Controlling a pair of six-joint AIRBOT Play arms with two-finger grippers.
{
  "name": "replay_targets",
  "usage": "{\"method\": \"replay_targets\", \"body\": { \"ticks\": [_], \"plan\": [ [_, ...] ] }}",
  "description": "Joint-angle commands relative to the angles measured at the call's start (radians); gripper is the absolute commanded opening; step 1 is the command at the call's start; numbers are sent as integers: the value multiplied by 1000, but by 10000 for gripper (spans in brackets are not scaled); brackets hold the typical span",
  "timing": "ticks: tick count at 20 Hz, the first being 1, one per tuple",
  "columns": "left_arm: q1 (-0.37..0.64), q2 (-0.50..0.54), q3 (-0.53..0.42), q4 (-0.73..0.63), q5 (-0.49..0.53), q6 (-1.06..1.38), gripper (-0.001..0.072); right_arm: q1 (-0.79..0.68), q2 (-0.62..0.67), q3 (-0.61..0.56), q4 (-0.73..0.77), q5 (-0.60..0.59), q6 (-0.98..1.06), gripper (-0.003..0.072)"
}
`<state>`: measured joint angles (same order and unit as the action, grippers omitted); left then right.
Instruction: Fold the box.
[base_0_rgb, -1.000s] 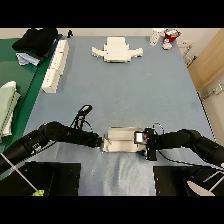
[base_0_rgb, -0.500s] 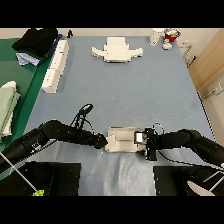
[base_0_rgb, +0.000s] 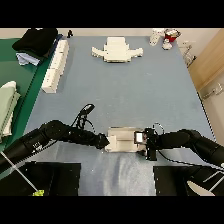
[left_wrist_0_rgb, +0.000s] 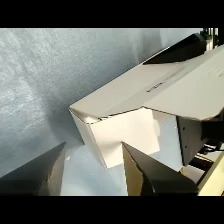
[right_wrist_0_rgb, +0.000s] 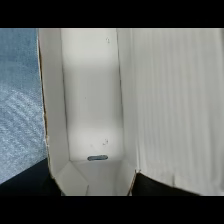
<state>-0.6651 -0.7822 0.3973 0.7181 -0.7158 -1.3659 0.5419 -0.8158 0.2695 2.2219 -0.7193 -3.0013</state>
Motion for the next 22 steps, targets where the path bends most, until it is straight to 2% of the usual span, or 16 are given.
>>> {"method": "replay_targets", "body": {
  "ticks": [1,3,8,19,22],
  "plan": [
    [-51,-42,27,20,11,-93,530,0,-1,1,0,0,0,524],
    [-85,-85,63,58,22,-163,530,0,-1,1,0,0,0,524],
    [-173,-173,161,267,19,-427,529,0,-1,1,0,0,0,524],
    [-362,-306,340,627,-143,-905,528,0,-1,1,0,0,0,524],
    [-389,-340,370,656,-162,-956,528,0,-1,1,0,0,0,524]
  ]
}}
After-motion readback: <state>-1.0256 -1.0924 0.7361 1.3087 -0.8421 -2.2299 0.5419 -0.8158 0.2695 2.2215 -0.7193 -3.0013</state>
